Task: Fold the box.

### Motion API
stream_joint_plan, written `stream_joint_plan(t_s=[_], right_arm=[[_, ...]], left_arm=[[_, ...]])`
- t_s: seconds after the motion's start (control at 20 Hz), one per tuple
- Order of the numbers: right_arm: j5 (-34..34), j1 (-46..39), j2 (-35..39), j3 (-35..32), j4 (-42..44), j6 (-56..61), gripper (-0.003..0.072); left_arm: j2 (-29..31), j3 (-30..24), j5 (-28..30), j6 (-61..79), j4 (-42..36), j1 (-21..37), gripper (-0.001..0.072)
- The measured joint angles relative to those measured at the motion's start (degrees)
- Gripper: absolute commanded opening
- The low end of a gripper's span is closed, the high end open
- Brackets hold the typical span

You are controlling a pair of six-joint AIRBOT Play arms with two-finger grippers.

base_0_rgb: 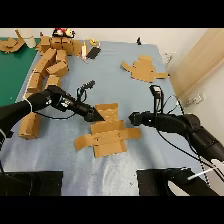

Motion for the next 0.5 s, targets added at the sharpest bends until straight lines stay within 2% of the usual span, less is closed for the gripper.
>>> stream_joint_plan(t_s=[0.05, 0.15, 0.2, 0.5], right_arm=[[-0.59, -0.59, 0.57, 0.44, -0.37, 0.74, 0.0133], [-2.01, -1.14, 1.05, 0.92, -0.72, 1.51, 0.0042], [-2.47, -1.29, 1.16, 1.05, -0.76, 1.84, 0.0020], [-3.39, -1.81, 1.16, 1.40, -0.79, 2.64, 0.0020]], left_arm=[[0.96, -0.74, 1.53, 2.03, -0.85, -0.79, 0.0010], [3.10, -3.08, 3.76, 6.93, -3.43, -1.70, 0.0009], [4.33, -4.76, 4.85, 10.12, -5.01, -2.05, 0.0010], [9.64, -13.33, 12.59, 25.07, -8.33, -4.15, 0.0010]])
